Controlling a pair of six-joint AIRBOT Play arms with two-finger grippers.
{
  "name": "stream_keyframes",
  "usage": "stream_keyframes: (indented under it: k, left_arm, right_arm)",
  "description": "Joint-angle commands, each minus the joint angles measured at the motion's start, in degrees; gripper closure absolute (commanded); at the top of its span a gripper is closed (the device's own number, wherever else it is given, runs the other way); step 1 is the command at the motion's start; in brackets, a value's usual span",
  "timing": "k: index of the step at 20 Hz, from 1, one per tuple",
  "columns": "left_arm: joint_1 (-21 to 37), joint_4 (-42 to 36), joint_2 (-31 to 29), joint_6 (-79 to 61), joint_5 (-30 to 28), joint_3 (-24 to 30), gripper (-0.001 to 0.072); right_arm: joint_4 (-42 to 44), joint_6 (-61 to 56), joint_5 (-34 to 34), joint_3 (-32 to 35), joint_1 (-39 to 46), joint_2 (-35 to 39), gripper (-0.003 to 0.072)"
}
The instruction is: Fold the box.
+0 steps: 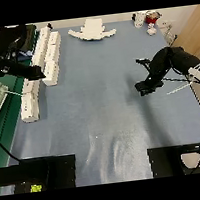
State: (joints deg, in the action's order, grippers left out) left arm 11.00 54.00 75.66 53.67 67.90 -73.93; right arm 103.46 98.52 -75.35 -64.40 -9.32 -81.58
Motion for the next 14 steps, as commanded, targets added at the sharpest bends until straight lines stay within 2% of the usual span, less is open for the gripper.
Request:
stream_keyframes:
  k: [1, 4, 8, 10, 14]
  left_arm:
    - [-4.79, 0.09, -6.54, 4.44, 0.42, 7.41, 0.0702]
    - [-14.36, 0.04, -12.94, 7.21, -5.42, 19.26, 0.0701]
    - [-27.69, 0.04, -13.97, 8.92, -14.71, 29.86, 0.0697]
    - [-31.89, 0.04, -13.70, 8.90, -18.73, 32.20, 0.0696]
    - [-33.88, -0.76, -13.73, 8.90, -19.37, 32.39, 0.0695]
  right_arm:
    - [0.02, 0.00, 0.02, -0.04, -0.04, 0.00, 0.0680]
    - [0.02, 0.00, 0.02, -0.04, -0.04, 0.00, 0.0680]
    - [0.02, 0.00, 0.02, -0.04, -0.04, -0.02, 0.0679]
    - [0.02, 0.00, 0.02, -0.04, -0.04, -0.02, 0.0680]
    - [0.00, 0.00, 0.02, -0.04, -0.04, -0.02, 0.0680]
